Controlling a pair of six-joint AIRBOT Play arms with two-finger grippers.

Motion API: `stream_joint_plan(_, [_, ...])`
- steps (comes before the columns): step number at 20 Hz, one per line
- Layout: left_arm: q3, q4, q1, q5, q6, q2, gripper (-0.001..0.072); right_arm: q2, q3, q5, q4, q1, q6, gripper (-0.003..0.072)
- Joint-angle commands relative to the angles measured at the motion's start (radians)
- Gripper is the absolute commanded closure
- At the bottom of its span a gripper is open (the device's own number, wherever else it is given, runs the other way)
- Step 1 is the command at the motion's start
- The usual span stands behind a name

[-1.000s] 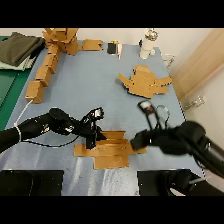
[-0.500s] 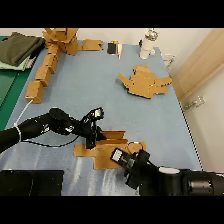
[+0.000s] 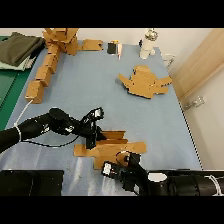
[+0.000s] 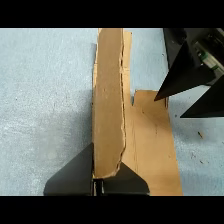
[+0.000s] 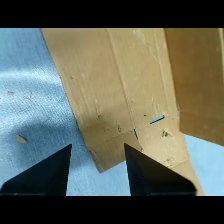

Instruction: Fold the box.

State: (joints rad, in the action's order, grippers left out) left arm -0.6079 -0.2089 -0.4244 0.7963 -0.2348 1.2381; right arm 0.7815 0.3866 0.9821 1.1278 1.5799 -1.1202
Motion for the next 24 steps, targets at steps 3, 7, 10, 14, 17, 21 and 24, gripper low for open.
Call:
stream_joint_plan(3, [0.000, 0.000, 0.000, 0.000, 0.000, -0.001, 0.0697, 0.061, 0.000, -0.018, -0.043, 0.002, -0.007, 0.0193])
stream_joint_plan(7, [0.000, 0.000, 0.000, 0.000, 0.000, -0.001, 0.0697, 0.077, 0.003, -0.017, -0.097, 0.002, -0.006, 0.0193])
stream_joint_plan(10, [0.000, 0.000, 0.000, 0.000, 0.000, -0.001, 0.0697, 0.077, 0.016, -0.013, -0.113, 0.002, -0.006, 0.0193])
stream_joint_plan(14, [0.000, 0.000, 0.000, 0.000, 0.000, -0.001, 0.0697, 0.077, 0.047, -0.005, -0.150, 0.002, 0.006, 0.0194])
stream_joint_plan(17, [0.000, 0.000, 0.000, 0.000, 0.000, -0.001, 0.0697, 0.077, 0.047, -0.007, -0.171, 0.002, 0.013, 0.0194])
stream_joint_plan(21, [0.000, 0.000, 0.000, 0.000, 0.000, -0.001, 0.0697, 0.077, 0.048, -0.017, -0.163, 0.003, 0.012, 0.0185])
stream_joint_plan(24, [0.000, 0.000, 0.000, 0.000, 0.000, -0.001, 0.0697, 0.069, 0.048, -0.002, -0.193, -0.018, 0.051, -0.0031])
